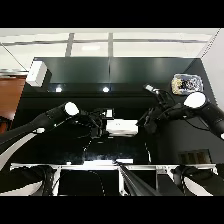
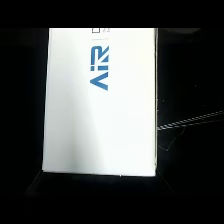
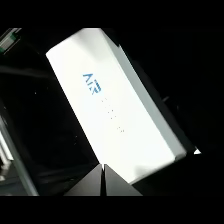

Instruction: Fold the box and place the chain.

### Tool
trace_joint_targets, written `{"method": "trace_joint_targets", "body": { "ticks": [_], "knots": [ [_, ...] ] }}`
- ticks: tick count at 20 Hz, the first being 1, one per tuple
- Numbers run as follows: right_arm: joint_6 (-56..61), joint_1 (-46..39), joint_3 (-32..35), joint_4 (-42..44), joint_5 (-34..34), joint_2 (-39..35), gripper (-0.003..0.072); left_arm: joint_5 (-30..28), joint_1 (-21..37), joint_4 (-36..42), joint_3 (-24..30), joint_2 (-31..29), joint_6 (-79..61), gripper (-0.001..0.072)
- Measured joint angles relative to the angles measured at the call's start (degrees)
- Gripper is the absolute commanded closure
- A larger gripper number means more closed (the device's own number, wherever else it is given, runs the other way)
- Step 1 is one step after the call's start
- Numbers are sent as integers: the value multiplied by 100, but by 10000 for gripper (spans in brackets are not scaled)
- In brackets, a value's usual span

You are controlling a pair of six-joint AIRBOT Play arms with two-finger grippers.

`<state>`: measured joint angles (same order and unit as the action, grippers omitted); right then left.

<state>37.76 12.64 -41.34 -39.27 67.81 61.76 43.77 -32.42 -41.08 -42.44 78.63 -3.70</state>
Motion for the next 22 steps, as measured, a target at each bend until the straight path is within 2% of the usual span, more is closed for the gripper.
{"method": "trace_joint_targets", "body": {
  "ticks": [2,5,9,16,22],
  "knots": [
    [332,-107,345,619,-57,-15,673,0,0,-2,0,0,0,547],
    [599,-31,772,1867,-485,111,673,-2,0,-2,0,0,2,547],
    [776,282,964,2603,-848,479,672,0,0,0,0,0,2,547],
    [1078,623,1027,2426,-1425,892,672,-4,0,2,0,0,15,547],
    [1241,675,1027,2085,-1578,942,672,-9,0,2,0,0,11,547]
  ]
}}
